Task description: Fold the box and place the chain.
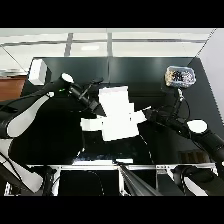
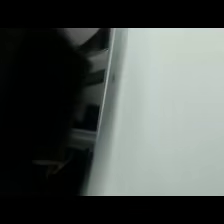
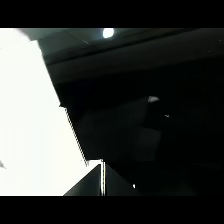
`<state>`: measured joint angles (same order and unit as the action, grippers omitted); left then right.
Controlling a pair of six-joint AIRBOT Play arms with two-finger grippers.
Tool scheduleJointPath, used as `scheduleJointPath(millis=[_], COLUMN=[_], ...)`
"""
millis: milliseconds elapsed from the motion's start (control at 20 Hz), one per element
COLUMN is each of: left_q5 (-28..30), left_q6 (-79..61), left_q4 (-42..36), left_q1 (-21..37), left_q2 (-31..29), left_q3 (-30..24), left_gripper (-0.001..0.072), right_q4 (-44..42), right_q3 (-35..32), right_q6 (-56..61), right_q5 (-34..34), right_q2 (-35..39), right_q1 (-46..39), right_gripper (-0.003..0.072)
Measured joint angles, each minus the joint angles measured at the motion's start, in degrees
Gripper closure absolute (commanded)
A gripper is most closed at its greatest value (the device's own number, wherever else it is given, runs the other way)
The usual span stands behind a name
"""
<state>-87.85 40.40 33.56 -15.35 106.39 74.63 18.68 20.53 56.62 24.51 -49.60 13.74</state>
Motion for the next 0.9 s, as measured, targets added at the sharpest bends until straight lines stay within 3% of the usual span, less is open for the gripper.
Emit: scheduleJointPath(millis=[250,550,650,700,750,800,850,900], left_q5=[0.46,1.68,1.92,2.05,2.36,2.43,2.99,3.06], left_q6=[-0.76,-0.76,-0.76,-0.76,-0.76,-0.74,-0.48,-0.31], left_q4=[1.99,-2.36,-3.21,-3.52,-3.63,-4.04,-4.07,-4.04], left_q1=[-0.28,-0.28,-0.28,-0.26,-0.15,-0.04,0.11,0.33], left_q2=[0.02,0.02,0.02,0.02,0.02,0.04,0.02,0.07], left_q3=[1.16,1.4,1.4,1.4,1.4,1.4,1.42,1.4], left_gripper=[0.0529,0.0535,0.0596,0.0682,0.0682,0.0683,0.0684,0.0685], right_q4=[1.77,2.6,2.71,2.73,2.75,2.86,3.17,3.74], right_q3=[0.0,0.0,0.0,0.0,0.0,0.0,0.0,0.11], right_q6=[0.2,0.11,0.09,0.07,0.04,0.02,0.0,-0.04], right_q5=[0.9,1.57,1.7,1.73,1.73,1.84,2.19,2.25], right_q2=[0.0,0.0,0.0,0.0,0.0,0.0,0.0,0.0], right_q1=[-0.02,-0.02,-0.02,-0.02,-0.02,-0.02,-0.02,-0.17], right_gripper=[0.0669,0.067,0.0669,0.0668,0.0612,0.0257,-0.0021,-0.0021])
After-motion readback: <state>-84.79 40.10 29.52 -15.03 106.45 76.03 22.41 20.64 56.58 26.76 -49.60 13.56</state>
